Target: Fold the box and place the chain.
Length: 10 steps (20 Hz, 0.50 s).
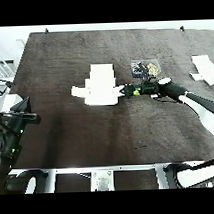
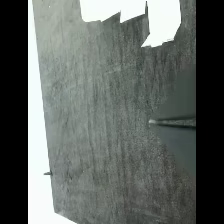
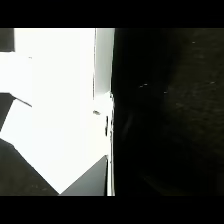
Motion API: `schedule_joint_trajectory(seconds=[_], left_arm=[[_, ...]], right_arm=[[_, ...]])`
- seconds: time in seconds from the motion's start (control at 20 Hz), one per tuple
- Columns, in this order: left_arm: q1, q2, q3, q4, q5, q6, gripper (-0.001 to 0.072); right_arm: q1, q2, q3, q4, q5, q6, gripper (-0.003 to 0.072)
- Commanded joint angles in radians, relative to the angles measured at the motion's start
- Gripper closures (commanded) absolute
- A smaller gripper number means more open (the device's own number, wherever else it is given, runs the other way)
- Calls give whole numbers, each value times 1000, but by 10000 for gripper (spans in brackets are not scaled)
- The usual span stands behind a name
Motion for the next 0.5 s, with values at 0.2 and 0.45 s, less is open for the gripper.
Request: schedule_joint_trajectory(seconds=[0.2,0.45], left_arm=[[1,-1,10,0,-176,-75,184],[1,-153,47,1,-201,-119,184]], right_arm=[[45,-2,1,-49,-86,-45,685],[47,19,-26,-44,-128,-36,685]])
